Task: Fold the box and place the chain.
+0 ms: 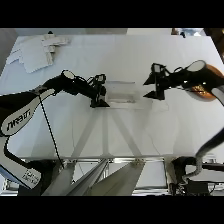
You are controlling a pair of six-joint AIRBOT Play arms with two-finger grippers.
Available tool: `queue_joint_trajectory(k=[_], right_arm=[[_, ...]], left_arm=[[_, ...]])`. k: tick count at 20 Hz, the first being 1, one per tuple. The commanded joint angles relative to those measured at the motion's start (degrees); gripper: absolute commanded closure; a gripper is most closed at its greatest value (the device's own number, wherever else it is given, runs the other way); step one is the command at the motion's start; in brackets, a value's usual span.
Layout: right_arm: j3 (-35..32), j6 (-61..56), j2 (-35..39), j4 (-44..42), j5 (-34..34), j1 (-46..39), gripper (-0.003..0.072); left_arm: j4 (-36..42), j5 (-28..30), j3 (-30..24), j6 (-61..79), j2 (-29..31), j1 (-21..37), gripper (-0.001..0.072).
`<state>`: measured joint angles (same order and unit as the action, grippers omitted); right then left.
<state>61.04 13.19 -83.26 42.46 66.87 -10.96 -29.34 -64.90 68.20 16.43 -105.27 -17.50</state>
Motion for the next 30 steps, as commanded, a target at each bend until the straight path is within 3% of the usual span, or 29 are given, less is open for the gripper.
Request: queue_joint_trajectory(k=[1, 2, 3, 5, 11, 17, 19, 24, 30], right_arm=[[0.04, -6.95, 4.63, -0.70, 5.90, -1.20, 0.0353], [0.04, -9.03, 5.20, -1.86, 8.48, -0.68, 0.0637], [0.04, -12.26, 5.29, -3.43, 10.64, -0.13, 0.0668], [0.02, -22.08, 5.16, -5.22, 10.36, 1.57, 0.0669], [0.02, -33.00, 1.05, -7.10, 4.37, 8.85, 0.0674], [0.02, -34.67, -9.46, -29.97, -15.37, 12.66, 0.0674], [0.02, -35.82, -11.80, -32.81, -18.75, 12.11, 0.0674], [0.02, -37.64, -12.66, -30.32, -21.77, 10.60, 0.0673], [0.02, -45.83, -12.66, -17.75, -22.47, 10.60, 0.0673]], left_arm=[[0.02, -0.04, 0.04, 0.02, 0.00, 0.00, 0.0293], [0.02, -0.04, 0.04, 0.02, 0.00, 0.00, 0.0293], [0.02, -0.04, 0.04, 0.02, 0.00, 0.00, 0.0293], [0.07, -0.04, 0.04, 0.02, 0.00, 0.00, 0.0293], [0.13, -0.04, 0.04, 0.02, 0.00, 0.00, 0.0293], [0.13, -0.04, 0.04, 0.02, 0.00, 0.00, 0.0293], [0.13, -0.04, 0.04, 0.02, 0.00, 0.00, 0.0293], [0.13, -0.04, 0.04, 0.02, 0.00, 0.00, 0.0293], [0.13, -0.04, 0.04, 0.02, 0.00, 0.00, 0.0293]])
